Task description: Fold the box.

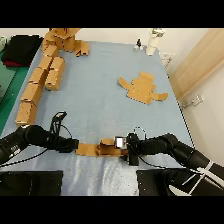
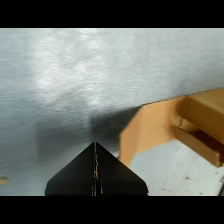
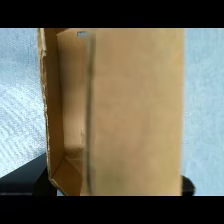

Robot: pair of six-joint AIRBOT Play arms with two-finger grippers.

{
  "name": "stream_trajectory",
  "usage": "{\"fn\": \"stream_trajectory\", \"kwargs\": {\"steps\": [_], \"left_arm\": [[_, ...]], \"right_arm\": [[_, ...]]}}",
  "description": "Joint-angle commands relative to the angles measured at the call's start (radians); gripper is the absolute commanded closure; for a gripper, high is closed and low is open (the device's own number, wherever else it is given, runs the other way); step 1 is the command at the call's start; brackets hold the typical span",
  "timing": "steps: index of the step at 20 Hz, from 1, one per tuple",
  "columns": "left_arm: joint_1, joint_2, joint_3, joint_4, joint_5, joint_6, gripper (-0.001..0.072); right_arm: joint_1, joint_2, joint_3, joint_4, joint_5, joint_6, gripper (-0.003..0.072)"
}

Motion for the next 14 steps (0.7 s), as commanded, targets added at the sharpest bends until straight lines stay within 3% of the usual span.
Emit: {"fn": "stream_trajectory", "kwargs": {"steps": [1,5,10,14], "left_arm": [[-0.049,-0.062,-0.001,-0.156,0.062,0.076,0.0698],[-0.109,-0.066,-0.001,-0.208,0.073,0.077,0.0698],[-0.164,-0.064,0.004,-0.436,0.089,0.242,0.0699],[-0.163,-0.040,0.016,-0.436,0.050,0.249,0.0698]], "right_arm": [[0.000,0.000,0.000,0.000,0.000,0.000,0.0188],[0.000,0.000,0.000,0.000,0.000,0.000,0.0188],[0.000,0.000,0.000,0.000,0.000,0.000,0.0188],[0.000,0.000,0.000,0.000,0.000,0.000,0.0187]]}}
